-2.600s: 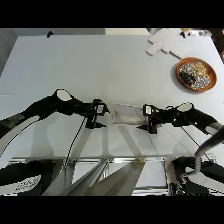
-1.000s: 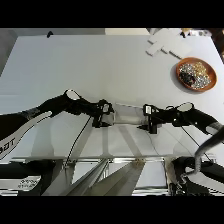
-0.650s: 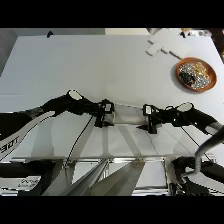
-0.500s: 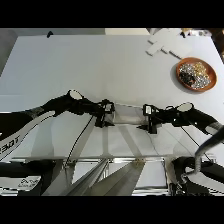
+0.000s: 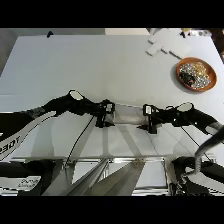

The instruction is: Fold the box and place the chain.

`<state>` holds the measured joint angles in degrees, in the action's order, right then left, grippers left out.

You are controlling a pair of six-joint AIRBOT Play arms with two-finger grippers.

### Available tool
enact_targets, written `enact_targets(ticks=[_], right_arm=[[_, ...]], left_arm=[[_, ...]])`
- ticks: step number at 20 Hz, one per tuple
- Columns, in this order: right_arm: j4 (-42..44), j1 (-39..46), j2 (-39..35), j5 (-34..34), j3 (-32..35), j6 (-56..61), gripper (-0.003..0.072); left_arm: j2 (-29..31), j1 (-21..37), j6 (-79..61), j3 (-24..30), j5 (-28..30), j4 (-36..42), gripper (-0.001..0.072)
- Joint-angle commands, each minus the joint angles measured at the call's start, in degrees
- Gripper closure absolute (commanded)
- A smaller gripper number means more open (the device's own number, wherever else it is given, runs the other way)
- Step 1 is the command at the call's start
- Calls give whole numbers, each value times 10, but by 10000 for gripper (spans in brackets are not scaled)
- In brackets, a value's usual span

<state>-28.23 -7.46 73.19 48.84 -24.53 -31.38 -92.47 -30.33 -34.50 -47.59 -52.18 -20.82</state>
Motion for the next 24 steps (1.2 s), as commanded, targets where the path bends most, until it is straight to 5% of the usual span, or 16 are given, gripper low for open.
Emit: enact_targets(ticks=[1,6,9,10,13,24], right_arm=[[0,0,0,0,0,0,187],[0,0,0,0,0,0,187],[0,0,0,0,0,0,187],[0,0,0,0,0,0,187],[0,0,0,0,0,0,187],[0,0,0,0,0,0,187]], left_arm=[[0,0,0,0,2,5,19],[0,-1,0,0,2,7,24],[0,-1,0,0,2,7,93],[0,-1,0,0,2,7,145],[0,-1,0,0,2,6,453],[0,-1,0,0,1,6,457]])
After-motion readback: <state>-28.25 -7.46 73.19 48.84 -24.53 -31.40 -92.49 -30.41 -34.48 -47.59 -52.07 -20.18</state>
